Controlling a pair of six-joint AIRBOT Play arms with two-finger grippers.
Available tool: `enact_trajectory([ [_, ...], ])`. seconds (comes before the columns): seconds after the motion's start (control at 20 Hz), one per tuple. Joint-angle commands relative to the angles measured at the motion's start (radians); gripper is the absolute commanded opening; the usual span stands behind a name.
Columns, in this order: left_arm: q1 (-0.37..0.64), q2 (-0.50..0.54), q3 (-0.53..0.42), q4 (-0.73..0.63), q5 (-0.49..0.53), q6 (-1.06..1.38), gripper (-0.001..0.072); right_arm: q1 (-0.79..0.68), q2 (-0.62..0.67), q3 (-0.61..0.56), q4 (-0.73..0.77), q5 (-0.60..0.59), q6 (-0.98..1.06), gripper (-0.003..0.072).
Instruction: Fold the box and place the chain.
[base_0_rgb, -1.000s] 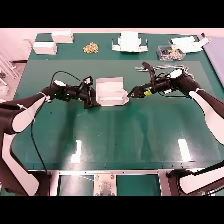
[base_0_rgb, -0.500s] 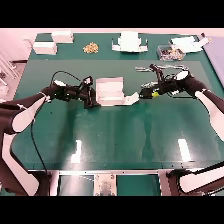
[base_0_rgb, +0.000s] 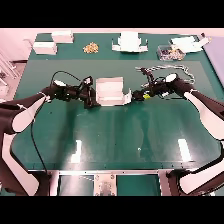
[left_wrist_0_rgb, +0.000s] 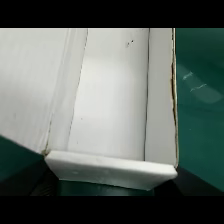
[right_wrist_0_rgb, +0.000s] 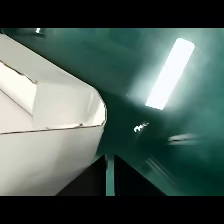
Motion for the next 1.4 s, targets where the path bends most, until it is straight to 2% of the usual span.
enact_trajectory([
  [0.0,0.000,0.000,0.000,0.000,0.000,0.000,0.0533,0.002,0.014,0.022,0.013,0.015,0.002,0.0091],
  [0.1,0.000,0.000,0.000,0.000,0.000,0.000,0.0533,0.003,0.021,0.023,0.014,0.016,0.002,0.0175],
  [0.4,0.000,0.000,0.000,0.000,0.000,0.000,0.0533,0.003,0.023,0.023,0.063,0.032,0.001,0.0176],
  [0.5,0.000,0.000,0.000,0.000,0.000,0.000,0.0533,0.003,0.023,0.025,0.077,0.048,0.001,0.0236],
  [1.05,0.000,0.000,0.000,0.000,0.000,0.000,0.0533,0.003,0.023,0.030,0.122,0.067,-0.006,0.0241],
  [1.15,0.000,0.000,0.000,0.000,0.000,0.000,0.0533,0.003,0.023,0.030,0.130,0.068,-0.006,0.0276],
  [1.35,0.000,0.000,0.000,0.000,0.000,0.000,0.0533,0.015,0.021,0.029,0.137,0.072,-0.018,0.0281],
])
